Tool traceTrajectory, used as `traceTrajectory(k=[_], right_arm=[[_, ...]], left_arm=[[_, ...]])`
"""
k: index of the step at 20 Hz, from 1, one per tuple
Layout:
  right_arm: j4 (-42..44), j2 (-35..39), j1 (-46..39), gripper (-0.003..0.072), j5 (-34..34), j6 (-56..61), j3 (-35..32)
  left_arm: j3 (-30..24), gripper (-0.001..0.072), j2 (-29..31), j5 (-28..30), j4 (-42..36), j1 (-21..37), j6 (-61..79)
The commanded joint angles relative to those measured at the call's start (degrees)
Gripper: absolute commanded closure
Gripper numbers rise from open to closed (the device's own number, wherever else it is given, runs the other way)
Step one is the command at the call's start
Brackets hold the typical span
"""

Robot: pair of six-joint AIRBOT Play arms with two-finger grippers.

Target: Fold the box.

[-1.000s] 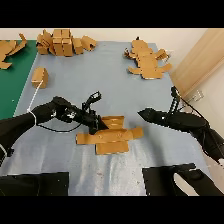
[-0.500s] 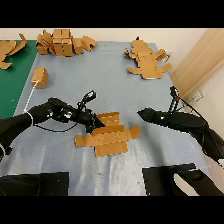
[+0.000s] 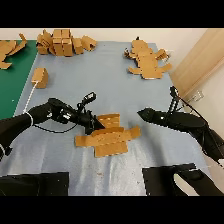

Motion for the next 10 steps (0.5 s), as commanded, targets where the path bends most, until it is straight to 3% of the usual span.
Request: traceTrajectory(k=[1, 10], right_arm=[[-0.72, 0.04, 0.02, 0.0678, 0.02, 0.0, 0.07], [-2.4, 0.04, 0.0, 0.0679, 0.04, -0.13, 0.07]], left_arm=[[-0.02, 0.0698, -0.02, -1.77, 0.57, 0.04, 1.27], [0.35, 0.0698, -0.02, -1.95, 1.97, 0.04, 1.44]])
